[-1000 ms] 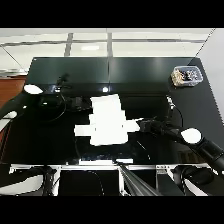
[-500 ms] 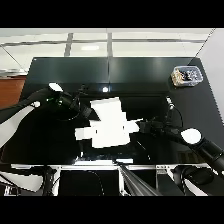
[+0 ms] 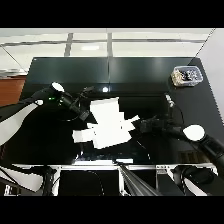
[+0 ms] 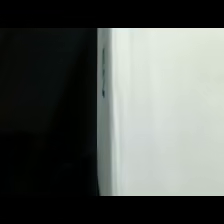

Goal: Fold the box and place the chain.

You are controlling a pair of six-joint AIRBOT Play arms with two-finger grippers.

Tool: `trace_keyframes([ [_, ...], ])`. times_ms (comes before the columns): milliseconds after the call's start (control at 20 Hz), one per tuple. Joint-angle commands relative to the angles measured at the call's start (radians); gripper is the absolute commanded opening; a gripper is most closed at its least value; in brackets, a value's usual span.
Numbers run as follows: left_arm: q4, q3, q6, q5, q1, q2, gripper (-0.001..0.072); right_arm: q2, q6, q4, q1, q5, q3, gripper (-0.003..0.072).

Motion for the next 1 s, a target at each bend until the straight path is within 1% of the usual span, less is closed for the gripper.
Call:
trace_keyframes([
  [0,0.049,0.0,-0.024,0.002,0.002,0.06,0.002,0.001,-0.045,-0.284,-0.095,0.278,0.139,0.0716],
  [50,0.046,-0.02,-0.018,0.011,0.0,0.111,0.002,0.001,-0.068,-0.377,-0.119,0.347,0.193,0.0715],
  [100,0.042,-0.053,-0.002,0.041,0.0,0.17,0.002,0.001,-0.069,-0.451,-0.131,0.378,0.234,0.0715],
  [150,0.029,-0.106,0.046,0.093,0.0,0.243,0.002,0.001,-0.069,-0.504,-0.136,0.377,0.264,0.0715],
  [200,-0.005,-0.175,0.132,0.163,0.0,0.322,0.0022,0.001,-0.069,-0.527,-0.137,0.365,0.279,0.0715],
  [250,-0.031,-0.244,0.227,0.237,0.0,0.393,0.0023,0.001,-0.068,-0.516,-0.137,0.337,0.281,0.0715],
  [300,-0.042,-0.296,0.335,0.292,-0.005,0.44,0.0023,0.0,-0.069,-0.48,-0.137,0.323,0.28,0.0715],
  [350,-0.027,-0.333,0.467,0.325,-0.013,0.471,0.0023,0.0,-0.077,-0.451,-0.135,0.312,0.28,0.0715],
  [400,-0.023,-0.353,0.598,0.342,-0.027,0.484,0.0023,0.0,-0.126,-0.441,-0.125,0.311,0.28,0.0715],
  [450,-0.023,-0.358,0.668,0.357,-0.048,0.48,0.0023,0.0,-0.219,-0.446,-0.106,0.316,0.279,0.0715],
  [500,-0.029,-0.357,0.697,0.405,-0.076,0.476,0.0023,0.0,-0.31,-0.445,-0.084,0.313,0.278,0.0715],
  [550,-0.03,-0.357,0.717,0.476,-0.109,0.476,0.0023,0.0,-0.369,-0.444,-0.061,0.299,0.278,0.0715],
  [700,-0.004,-0.354,0.77,0.636,-0.183,0.459,0.0026,-0.002,-0.491,-0.442,0.016,0.249,0.278,0.0715],
  [750,-0.006,-0.354,0.77,0.662,-0.197,0.444,0.0026,-0.006,-0.559,-0.442,0.038,0.244,0.277,0.0715],
  [800,-0.005,-0.351,0.77,0.666,-0.204,0.424,0.0026,-0.016,-0.62,-0.442,0.054,0.237,0.277,0.0715],
  [950,-0.013,-0.335,0.77,0.647,-0.205,0.365,0.0026,-0.076,-0.761,-0.433,0.071,0.241,0.277,0.0715],
])
